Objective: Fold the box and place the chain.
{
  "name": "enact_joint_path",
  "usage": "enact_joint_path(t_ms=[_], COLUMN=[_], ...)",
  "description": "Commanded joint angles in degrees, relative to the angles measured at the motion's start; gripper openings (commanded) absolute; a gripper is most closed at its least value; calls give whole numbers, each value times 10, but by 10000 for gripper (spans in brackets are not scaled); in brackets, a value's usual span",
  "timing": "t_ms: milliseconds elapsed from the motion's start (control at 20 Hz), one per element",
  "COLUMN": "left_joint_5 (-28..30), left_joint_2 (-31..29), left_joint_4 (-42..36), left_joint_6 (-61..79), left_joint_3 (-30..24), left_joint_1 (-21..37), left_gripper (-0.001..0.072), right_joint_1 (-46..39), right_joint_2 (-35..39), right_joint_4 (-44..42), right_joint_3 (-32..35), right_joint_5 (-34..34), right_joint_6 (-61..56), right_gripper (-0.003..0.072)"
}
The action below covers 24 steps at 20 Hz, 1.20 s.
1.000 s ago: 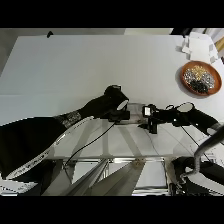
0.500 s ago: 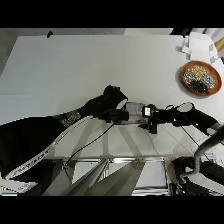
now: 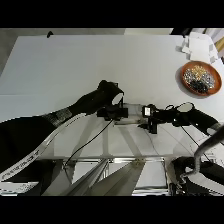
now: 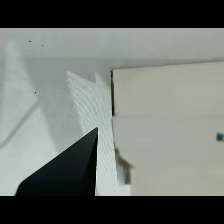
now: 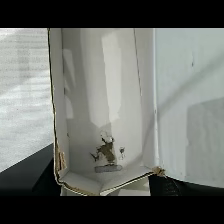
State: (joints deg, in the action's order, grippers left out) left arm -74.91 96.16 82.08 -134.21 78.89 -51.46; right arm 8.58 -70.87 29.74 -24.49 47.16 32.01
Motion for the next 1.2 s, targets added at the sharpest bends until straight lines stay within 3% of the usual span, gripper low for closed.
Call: enact_joint_path(t_ms=[0, 250, 450, 600, 750, 850, 950, 1150], left_joint_5=[-33, -88, -87, -43, 59, 103, 123, 115], left_joint_2=[-18, -62, -134, -193, -243, -241, -226, -174], left_joint_4=[-22, -25, -18, -11, -15, -54, -94, -103], left_joint_6=[77, 194, 275, 362, 433, 417, 365, 282], left_joint_3=[1, -6, -35, -82, -165, -184, -182, -151], left_joint_1=[9, 39, 84, 122, 144, 142, 134, 103], left_gripper=[224, 222, 222, 224, 226, 234, 301, 300], right_joint_1=[0, 0, 0, 0, 0, 0, 0, 0], right_joint_2=[0, 0, 0, 0, 0, 0, 0, 0], right_joint_4=[0, 0, 0, 0, 0, 0, 0, 0], right_joint_3=[0, 0, 0, 0, 0, 0, 0, 0], right_joint_5=[0, 0, 0, 0, 0, 0, 0, 0], right_joint_6=[0, 0, 0, 0, 0, 0, 0, 0], right_gripper=[411, 411, 411, 411, 411, 411, 411, 411])
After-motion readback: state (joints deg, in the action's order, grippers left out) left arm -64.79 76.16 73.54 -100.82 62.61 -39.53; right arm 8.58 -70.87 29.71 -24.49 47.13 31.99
